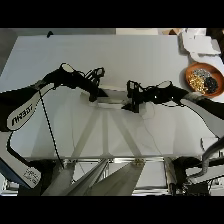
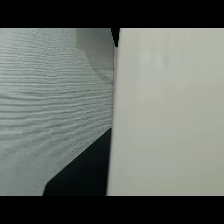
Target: Fold the box and place the chain.
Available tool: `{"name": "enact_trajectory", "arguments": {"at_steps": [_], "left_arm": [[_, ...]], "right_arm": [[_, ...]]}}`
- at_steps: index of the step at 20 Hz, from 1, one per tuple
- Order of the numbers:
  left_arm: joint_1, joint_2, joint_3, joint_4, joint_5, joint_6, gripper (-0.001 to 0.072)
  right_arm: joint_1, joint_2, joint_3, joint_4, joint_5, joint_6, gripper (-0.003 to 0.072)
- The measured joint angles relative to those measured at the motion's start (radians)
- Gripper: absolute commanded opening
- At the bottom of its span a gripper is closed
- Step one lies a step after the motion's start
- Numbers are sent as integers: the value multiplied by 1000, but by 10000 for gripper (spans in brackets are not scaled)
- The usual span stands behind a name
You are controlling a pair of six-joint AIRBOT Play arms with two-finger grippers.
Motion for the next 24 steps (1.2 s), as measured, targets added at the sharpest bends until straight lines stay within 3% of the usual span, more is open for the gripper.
{"name": "enact_trajectory", "arguments": {"at_steps": [2,4,5,7,11,16,18,19,20,24], "left_arm": [[0,0,0,-4,0,-7,111],[3,0,0,-7,-2,-15,117],[6,0,0,-7,-6,-23,164],[18,2,0,-10,-16,-39,334],[61,24,0,-7,-68,-85,353],[149,95,0,66,-156,-114,320],[185,132,0,130,-182,-144,182],[201,153,0,159,-198,-168,55],[212,173,0,183,-212,-192,5],[219,237,-3,233,-305,-296,5]], "right_arm": [[0,0,0,1,0,1,364],[0,0,0,0,2,0,364],[1,0,0,0,2,0,364],[1,0,0,0,3,-1,364],[1,0,0,-1,3,0,364],[1,0,0,-1,2,0,364],[1,0,0,-1,1,0,364],[1,0,0,-1,1,0,364],[1,0,0,0,1,0,364],[1,0,0,0,0,0,364]]}}
